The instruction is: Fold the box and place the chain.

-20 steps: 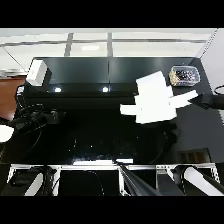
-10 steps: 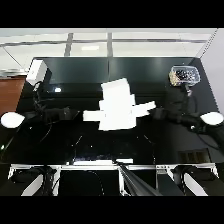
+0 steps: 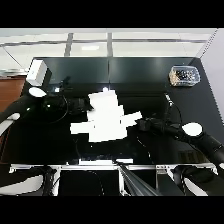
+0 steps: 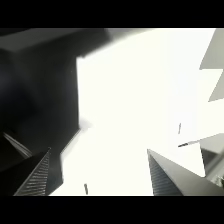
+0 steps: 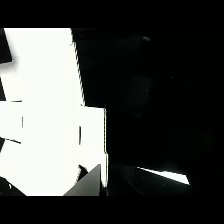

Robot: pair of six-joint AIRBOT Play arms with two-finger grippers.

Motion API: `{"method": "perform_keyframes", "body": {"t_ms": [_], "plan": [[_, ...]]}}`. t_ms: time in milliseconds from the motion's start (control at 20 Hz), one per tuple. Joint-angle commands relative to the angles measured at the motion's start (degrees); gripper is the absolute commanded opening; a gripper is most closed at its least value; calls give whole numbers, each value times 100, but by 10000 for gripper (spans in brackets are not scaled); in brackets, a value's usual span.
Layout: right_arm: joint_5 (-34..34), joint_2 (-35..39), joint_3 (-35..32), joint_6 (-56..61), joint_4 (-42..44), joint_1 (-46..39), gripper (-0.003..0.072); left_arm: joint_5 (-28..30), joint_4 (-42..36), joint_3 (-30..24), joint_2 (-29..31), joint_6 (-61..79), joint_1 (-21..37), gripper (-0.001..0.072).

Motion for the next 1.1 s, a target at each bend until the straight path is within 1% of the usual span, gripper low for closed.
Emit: {"method": "perform_keyframes", "body": {"t_ms": [0, 100, 150, 300, 350, 450, 500, 550, 600, 650, 800, 850, 950, 1050], "plan": [[-57, 4, -15, 42, 2, 136, 14, -413, -81, 603, -804, 52, -4, 707], [-57, 4, -15, 55, 2, 136, 14, -879, -83, 909, -1154, 149, -4, 707], [-57, 4, -15, 52, 2, 136, 14, -1274, -146, 1067, -1340, 426, -4, 706], [-17, 4, -15, 52, 2, 136, 14, -2887, -695, 1438, -1882, 1797, -4, 683], [11, 4, -15, 52, 2, 136, 14, -3237, -715, 1550, -2052, 1965, -22, 664], [48, 4, -15, 52, 0, 136, 14, -3357, -369, 1838, -2365, 1982, -57, 507], [48, 4, -15, 52, 0, 136, 14, -3451, -170, 2006, -2500, 1993, -94, 461], [48, 4, -15, 52, -2, 136, 14, -3578, -9, 2142, -2594, 2061, -138, 449], [44, 2, -15, 52, 0, 136, 14, -3687, 157, 2258, -2653, 2240, -188, 375], [46, 2, -15, 52, -2, 136, 14, -3768, 293, 2345, -2673, 2409, -245, 348], [42, 0, -15, 52, -2, 136, 14, -3823, 358, 2457, -2673, 2601, -326, 325], [42, 0, -15, 52, -4, 136, 14, -3821, 358, 2459, -2673, 2640, -323, 281], [42, 0, -15, 52, -4, 136, 14, -3827, 529, 2459, -2673, 2651, -313, 278], [44, 0, -15, 50, -4, 136, 14, -3836, 684, 2459, -2673, 2651, -313, 254]]}}
